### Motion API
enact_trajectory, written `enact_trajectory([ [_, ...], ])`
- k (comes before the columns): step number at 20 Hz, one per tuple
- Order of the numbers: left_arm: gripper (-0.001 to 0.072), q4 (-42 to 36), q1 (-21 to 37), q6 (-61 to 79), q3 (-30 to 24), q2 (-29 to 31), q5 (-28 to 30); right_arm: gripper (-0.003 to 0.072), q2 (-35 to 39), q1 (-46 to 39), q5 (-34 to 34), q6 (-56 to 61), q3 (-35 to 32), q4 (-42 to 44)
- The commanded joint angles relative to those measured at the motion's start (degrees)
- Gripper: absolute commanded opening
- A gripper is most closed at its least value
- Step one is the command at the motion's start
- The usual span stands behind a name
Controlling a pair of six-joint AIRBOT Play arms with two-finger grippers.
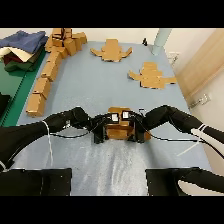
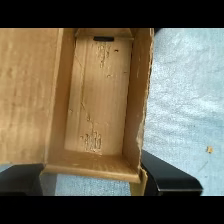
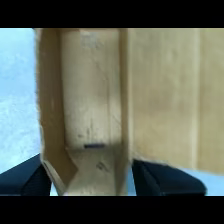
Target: Fold the box.
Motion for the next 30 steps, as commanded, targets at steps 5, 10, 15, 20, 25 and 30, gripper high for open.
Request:
enact_trajectory([
  [5, 0.044, -0.04, -0.02, -0.07, -0.02, -0.02, 0.02, 0.072, 8.66, -0.42, -7.08, 10.4, 0.04, -9.29],
  [10, 0.044, -0.04, -0.02, -0.04, -0.02, -0.02, 0.0, 0.072, 16.17, -0.39, -16.48, 31.61, 0.04, -3.63],
  [15, 0.044, -0.04, -0.02, -0.07, -0.02, -0.02, 0.02, 0.072, 17.46, -0.33, -16.79, 56.26, 0.02, 5.11],
  [20, 0.0439, -0.04, -0.02, -0.07, -0.02, -0.02, 0.02, 0.072, 17.27, -0.28, -11.1, 74.31, 0.04, 5.18],
  [25, 0.044, -0.04, -0.02, -0.07, -0.02, -0.02, 0.02, 0.0125, 14.8, 0.35, -9.31, 80.67, 0.04, 7.3],
  [30, 0.044, 0.31, 0.07, -0.85, 0.0, 0.07, 1.92, 0.0125, 13.92, 1.09, -6.19, 81.72, 0.04, 8.87],
])
